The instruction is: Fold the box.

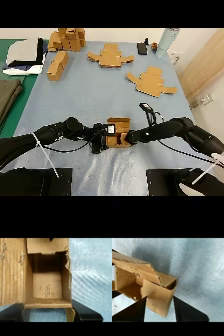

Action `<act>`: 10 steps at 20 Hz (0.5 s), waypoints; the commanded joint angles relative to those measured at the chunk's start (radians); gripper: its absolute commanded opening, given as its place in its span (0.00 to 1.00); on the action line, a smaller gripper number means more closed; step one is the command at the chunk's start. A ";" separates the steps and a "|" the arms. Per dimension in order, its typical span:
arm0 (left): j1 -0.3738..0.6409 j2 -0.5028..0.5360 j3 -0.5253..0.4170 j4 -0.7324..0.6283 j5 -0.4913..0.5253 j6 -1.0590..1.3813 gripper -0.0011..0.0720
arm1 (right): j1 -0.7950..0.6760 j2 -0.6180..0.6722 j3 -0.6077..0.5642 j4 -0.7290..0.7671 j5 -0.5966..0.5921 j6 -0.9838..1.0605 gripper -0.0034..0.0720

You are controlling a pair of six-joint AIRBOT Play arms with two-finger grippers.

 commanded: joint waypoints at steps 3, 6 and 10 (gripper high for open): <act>0.000 0.000 0.000 0.000 0.000 0.000 0.65 | 0.223 -0.153 0.154 -0.495 -0.129 0.575 0.73; 0.000 0.000 0.000 0.000 0.000 0.000 0.65 | 0.303 -0.225 0.239 -0.572 -0.216 0.713 0.73; 0.000 0.000 0.000 0.000 0.000 0.000 0.65 | 0.356 -0.323 0.311 -0.572 -0.278 0.815 0.73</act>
